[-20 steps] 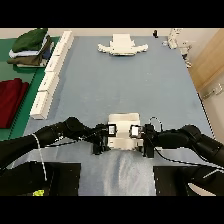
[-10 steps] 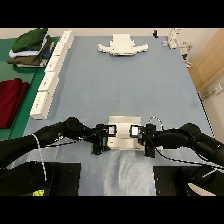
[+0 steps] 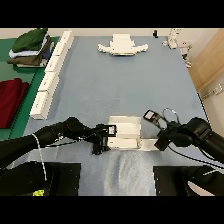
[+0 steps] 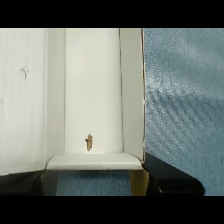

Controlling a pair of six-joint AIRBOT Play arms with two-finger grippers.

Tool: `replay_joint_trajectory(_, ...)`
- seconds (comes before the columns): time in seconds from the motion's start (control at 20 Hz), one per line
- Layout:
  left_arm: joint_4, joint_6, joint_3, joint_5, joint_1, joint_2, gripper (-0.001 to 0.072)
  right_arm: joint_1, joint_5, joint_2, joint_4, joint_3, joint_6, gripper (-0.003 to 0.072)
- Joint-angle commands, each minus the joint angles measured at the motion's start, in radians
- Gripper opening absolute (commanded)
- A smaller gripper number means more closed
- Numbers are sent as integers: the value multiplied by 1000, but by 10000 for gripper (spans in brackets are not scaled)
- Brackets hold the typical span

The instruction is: Fold the box.

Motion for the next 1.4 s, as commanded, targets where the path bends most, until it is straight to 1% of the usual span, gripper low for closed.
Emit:
replay_joint_trajectory(0.0,0,-1,1,0,0,0,511,-137,-127,19,-140,3,494,5)
replay_joint_trajectory(0.05,0,-1,1,0,0,0,511,-201,-151,11,-95,2,560,5)
replay_joint_trajectory(0.15,0,-1,1,0,0,0,511,-338,-146,-5,81,-1,560,5)
replay_joint_trajectory(0.3,0,-1,1,0,0,0,511,-510,-136,-47,400,-1,346,4)
replay_joint_trajectory(0.4,0,-1,1,0,0,0,511,-586,-139,-65,516,-1,269,4)
replay_joint_trajectory(0.55,0,-1,1,0,0,0,511,-614,-166,-68,544,-6,233,3)
replay_joint_trajectory(0.7,0,-1,1,0,0,0,511,-614,-161,-71,557,-58,220,3)
replay_joint_trajectory(0.85,0,-1,1,0,0,0,511,-614,-156,-69,657,-100,142,3)
replay_joint_trajectory(1.05,0,-1,1,0,0,0,511,-613,-164,-69,789,-101,71,3)
replay_joint_trajectory(1.35,0,-1,1,0,0,0,511,-613,-171,-70,826,-101,42,3)
